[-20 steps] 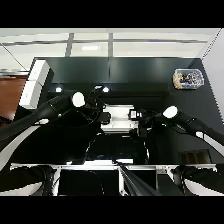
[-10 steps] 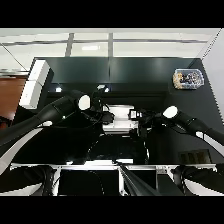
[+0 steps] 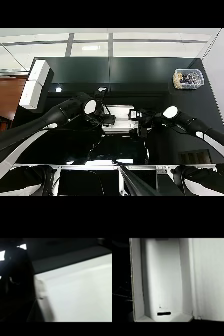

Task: Fold the box and place the chain.

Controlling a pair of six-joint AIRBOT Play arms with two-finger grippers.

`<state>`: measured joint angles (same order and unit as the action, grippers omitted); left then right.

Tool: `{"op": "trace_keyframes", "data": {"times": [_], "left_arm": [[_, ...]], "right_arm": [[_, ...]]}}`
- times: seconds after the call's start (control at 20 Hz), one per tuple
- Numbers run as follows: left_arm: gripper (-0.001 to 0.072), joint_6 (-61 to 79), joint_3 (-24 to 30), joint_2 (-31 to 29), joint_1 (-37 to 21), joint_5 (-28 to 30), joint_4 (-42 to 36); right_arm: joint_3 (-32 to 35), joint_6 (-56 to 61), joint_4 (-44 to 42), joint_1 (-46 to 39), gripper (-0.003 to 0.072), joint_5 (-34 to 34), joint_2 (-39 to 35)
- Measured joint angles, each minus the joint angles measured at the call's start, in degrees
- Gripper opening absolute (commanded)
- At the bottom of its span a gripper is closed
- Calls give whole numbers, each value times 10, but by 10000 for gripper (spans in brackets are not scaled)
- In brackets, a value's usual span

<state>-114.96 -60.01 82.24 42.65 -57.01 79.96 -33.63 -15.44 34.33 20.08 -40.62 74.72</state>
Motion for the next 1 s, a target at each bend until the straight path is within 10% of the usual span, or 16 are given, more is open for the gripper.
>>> {"op": "trace_keyframes", "data": {"times": [1.0], "left_arm": [[308,-158,-61,72,44,-71,79]], "right_arm": [[0,0,0,0,202,0,0]]}}
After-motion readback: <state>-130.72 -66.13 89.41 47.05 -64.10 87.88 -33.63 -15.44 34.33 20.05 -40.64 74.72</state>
